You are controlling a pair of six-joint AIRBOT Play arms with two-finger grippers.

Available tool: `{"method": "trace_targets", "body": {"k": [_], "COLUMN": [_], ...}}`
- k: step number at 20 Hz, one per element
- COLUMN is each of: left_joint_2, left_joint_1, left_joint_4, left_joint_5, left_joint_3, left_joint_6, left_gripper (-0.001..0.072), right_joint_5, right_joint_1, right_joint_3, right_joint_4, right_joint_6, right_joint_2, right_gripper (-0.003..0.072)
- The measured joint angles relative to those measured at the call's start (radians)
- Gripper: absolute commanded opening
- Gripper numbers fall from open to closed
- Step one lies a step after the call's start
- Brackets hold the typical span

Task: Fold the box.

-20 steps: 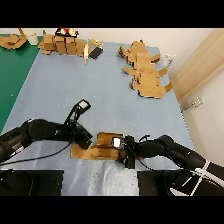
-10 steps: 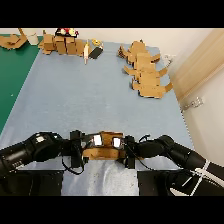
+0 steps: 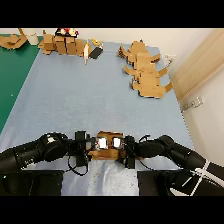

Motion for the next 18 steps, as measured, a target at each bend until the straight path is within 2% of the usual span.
{"method": "trace_targets", "body": {"k": [5, 6, 7, 8, 18], "left_joint_2": [-0.003, -0.004, -0.004, -0.004, -0.004], "left_joint_1": [-0.002, -0.002, -0.002, -0.002, -0.002], "left_joint_4": [-0.035, -0.045, -0.055, -0.063, -0.114], "left_joint_5": [-0.011, -0.01, -0.01, -0.01, -0.002], "left_joint_3": [0.001, 0.001, 0.001, 0.001, 0.003], "left_joint_6": [0.0, 0.0, -0.001, 0.0, 0.019], "left_gripper": [0.0464, 0.0421, 0.0255, 0.0227, 0.0224], "right_joint_5": [0.0, 0.0, 0.0, 0.0, 0.0], "right_joint_1": [0.0, 0.0, 0.0, 0.0, 0.0], "right_joint_3": [0.0, 0.0, 0.0, 0.0, 0.0], "right_joint_4": [0.0, 0.0, 0.0, 0.0, 0.0], "right_joint_6": [0.0, 0.0, 0.0, 0.0, 0.0], "right_joint_2": [0.0, 0.0, 0.0, 0.0, 0.0], "right_gripper": [0.0503, 0.0502, 0.0502, 0.0503, 0.0503]}}
